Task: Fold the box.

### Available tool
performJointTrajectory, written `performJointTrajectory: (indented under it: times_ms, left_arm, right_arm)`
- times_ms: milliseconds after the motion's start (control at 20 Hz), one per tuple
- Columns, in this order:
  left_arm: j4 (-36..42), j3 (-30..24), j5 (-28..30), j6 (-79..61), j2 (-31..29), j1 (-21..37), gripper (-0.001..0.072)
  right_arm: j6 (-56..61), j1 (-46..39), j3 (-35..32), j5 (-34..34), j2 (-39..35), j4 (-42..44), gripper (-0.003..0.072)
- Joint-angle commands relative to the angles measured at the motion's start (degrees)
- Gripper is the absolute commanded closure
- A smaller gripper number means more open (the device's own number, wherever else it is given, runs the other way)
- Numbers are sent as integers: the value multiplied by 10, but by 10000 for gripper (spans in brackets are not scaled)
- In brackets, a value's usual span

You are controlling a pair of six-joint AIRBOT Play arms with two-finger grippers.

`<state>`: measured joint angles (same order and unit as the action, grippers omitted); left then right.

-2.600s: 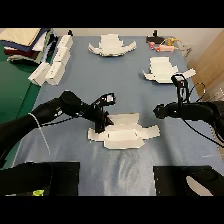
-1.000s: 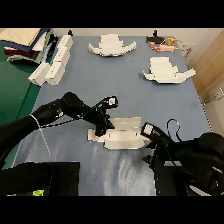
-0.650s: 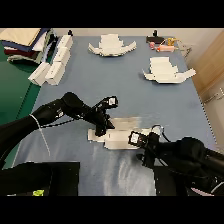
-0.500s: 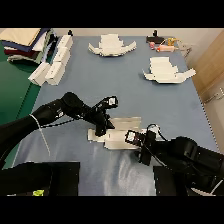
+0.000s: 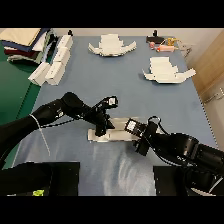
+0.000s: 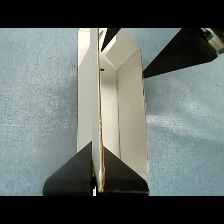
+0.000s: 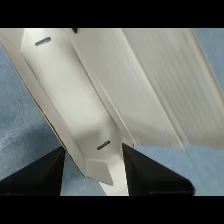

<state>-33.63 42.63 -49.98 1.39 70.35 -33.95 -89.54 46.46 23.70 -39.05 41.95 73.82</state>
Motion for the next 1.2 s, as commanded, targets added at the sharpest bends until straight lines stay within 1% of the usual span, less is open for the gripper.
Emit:
performJointTrajectory:
  times_ms: [0, 550, 600, 650, 850, 950, 1000, 1050, 1150]
  left_arm:
    - [0, 0, 0, 0, 0, 0, 698]
    - [0, 0, 0, 0, 0, 0, 698]
    - [0, 0, 0, 0, 0, 0, 697]
    - [0, 0, 0, 0, 0, 0, 698]
    - [0, 0, 0, 0, 0, 0, 698]
    - [0, 0, 0, 0, 0, 0, 698]
    - [0, 0, 0, 0, 0, 0, 698]
    - [0, 0, 0, 0, 0, 0, 698]
    - [0, 0, 0, 0, 0, 0, 698]
  right_arm:
    - [13, 0, 5, -21, -5, -14, 160]
    - [13, 0, 5, -26, -6, -14, 153]
    - [18, 0, 5, -32, -6, -14, -1]
    - [18, 0, 5, -39, -6, -15, -32]
    - [15, -4, 5, -46, -6, -36, -33]
    - [-7, -30, 5, -33, -6, -27, -34]
    - [-41, -49, 5, -22, -6, -7, -34]
    - [-94, -74, 5, -9, -6, 32, -34]
    - [-245, -133, 5, 5, -6, 156, -34]
